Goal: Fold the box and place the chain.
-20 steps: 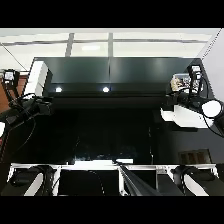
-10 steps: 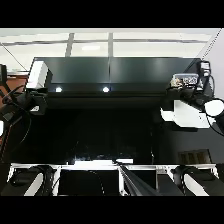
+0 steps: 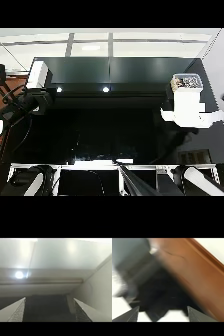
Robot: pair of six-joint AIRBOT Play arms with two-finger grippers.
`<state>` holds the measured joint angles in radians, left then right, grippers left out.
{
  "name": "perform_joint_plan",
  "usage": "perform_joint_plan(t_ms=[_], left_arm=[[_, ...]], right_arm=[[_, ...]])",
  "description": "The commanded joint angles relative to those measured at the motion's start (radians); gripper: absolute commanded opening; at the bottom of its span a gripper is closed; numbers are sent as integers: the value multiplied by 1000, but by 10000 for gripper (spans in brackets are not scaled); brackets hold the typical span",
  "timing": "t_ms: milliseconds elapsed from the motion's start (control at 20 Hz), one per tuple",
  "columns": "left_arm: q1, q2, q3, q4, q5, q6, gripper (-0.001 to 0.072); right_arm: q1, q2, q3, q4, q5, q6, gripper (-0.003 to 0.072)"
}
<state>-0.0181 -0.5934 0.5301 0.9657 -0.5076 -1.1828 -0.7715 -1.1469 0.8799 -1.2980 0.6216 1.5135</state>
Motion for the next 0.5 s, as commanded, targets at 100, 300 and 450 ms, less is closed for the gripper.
perform_joint_plan(t_ms=[100,300,450], left_arm=[[-3,-29,0,-14,-67,0,702],[-5,-40,0,-24,-95,0,702],[-7,-40,0,-36,-109,0,702]], right_arm=[[-237,-263,236,246,474,-492,709],[-177,-380,299,249,609,-666,707],[-123,-385,299,230,546,-711,475]])
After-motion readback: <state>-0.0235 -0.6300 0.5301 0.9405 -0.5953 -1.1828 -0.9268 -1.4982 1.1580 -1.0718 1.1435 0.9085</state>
